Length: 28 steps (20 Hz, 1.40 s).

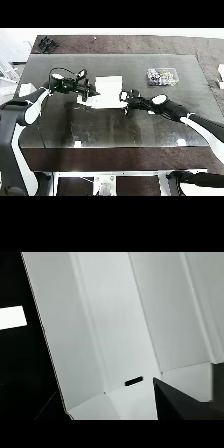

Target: Fold the box and place the chain.

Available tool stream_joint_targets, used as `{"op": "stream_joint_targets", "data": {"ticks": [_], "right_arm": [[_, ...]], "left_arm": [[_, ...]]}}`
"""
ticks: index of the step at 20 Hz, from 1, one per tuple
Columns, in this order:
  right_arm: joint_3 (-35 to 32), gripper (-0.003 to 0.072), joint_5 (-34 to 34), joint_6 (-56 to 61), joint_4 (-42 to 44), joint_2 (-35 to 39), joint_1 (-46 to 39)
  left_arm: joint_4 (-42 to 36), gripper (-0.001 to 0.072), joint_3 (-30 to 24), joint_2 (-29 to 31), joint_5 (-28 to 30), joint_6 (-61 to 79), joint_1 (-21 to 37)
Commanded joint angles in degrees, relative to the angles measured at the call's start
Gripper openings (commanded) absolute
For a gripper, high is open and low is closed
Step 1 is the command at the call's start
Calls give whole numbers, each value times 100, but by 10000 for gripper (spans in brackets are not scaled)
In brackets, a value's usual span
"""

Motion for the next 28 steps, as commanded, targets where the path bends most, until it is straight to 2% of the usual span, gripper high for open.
{"op": "stream_joint_targets", "data": {"ticks": [1, 4, 9, 18, 23, 28], "right_arm": [[63, 644, -59, 101, 125, 367, -57], [76, 644, -61, 149, 122, 393, -136], [295, 644, 31, 146, 192, 22, -380], [946, 644, 1631, 142, 229, -481, -763], [1102, 644, 1661, -22, 227, -791, -793], [1176, 645, 1663, -24, 227, -800, -1008]], "left_arm": [[2, 22, -2, -4, -11, 2, 0], [2, 22, -2, -4, -28, 2, 0], [2, 22, -2, -4, -76, 2, 0], [4, 23, -4, -4, -70, 2, 0], [4, 23, -4, -4, -74, -26, 0], [7, 23, -4, -4, -81, -26, 0]]}}
